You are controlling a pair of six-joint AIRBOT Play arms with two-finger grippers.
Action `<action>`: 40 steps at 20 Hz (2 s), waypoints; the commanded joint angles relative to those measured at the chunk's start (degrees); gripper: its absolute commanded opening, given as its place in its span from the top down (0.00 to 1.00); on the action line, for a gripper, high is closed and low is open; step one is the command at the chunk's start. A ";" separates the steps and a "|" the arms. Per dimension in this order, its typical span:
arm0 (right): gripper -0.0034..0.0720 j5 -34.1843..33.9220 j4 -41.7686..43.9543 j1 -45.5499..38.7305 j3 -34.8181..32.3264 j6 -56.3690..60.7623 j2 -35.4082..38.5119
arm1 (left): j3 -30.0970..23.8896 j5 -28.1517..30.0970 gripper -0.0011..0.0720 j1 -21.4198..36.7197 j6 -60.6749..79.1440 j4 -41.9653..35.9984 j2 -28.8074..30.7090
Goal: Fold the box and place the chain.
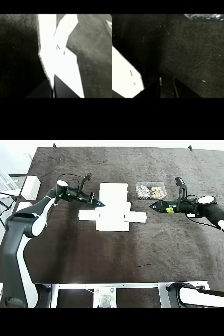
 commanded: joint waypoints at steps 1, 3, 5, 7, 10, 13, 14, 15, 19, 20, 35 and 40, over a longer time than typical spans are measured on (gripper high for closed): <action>0.67 -1.01 0.20 -0.85 -0.02 -1.99 0.37 | -8.61 9.01 0.96 0.04 15.37 0.13 4.83; 0.67 -1.18 0.20 -0.83 -0.04 -3.04 0.37 | -15.08 15.85 0.96 0.04 23.02 -0.87 7.48; 0.67 -1.20 0.20 -0.76 -0.09 -3.93 0.37 | -16.92 15.76 0.96 0.04 30.03 -2.47 7.93; 0.67 -1.20 0.17 -0.81 -0.28 -3.93 0.37 | -17.62 16.41 0.96 0.04 32.13 -2.60 7.76; 0.67 -1.22 0.20 -0.81 -0.59 -4.33 0.37 | -17.73 17.62 0.96 0.04 32.57 -2.71 7.26; 0.67 -1.16 0.20 -0.81 -1.92 -4.87 0.37 | -17.66 16.68 0.96 0.04 33.53 -3.61 6.19; 0.67 -1.20 0.17 -0.81 -2.27 -5.31 0.37 | -17.66 16.94 0.96 0.04 33.77 -3.67 6.10; 0.67 -1.20 0.17 -0.83 -2.62 -5.42 0.37 | -17.66 16.85 0.96 0.04 34.75 -3.72 5.99; 0.67 -1.55 1.53 -0.81 -3.72 -9.25 0.37 | -17.66 16.85 0.95 0.04 34.99 -3.72 5.90; 0.67 -1.46 3.58 -0.81 -3.87 -11.78 0.37 | -17.66 17.00 0.95 0.07 34.97 -3.72 5.90; 0.09 -5.60 8.85 21.09 -15.37 -62.88 13.29 | -17.66 16.85 0.95 0.04 34.95 -3.76 6.01; 0.09 -9.11 4.46 24.00 -15.78 -66.95 6.45 | -17.66 16.85 0.95 0.04 34.95 -3.74 6.01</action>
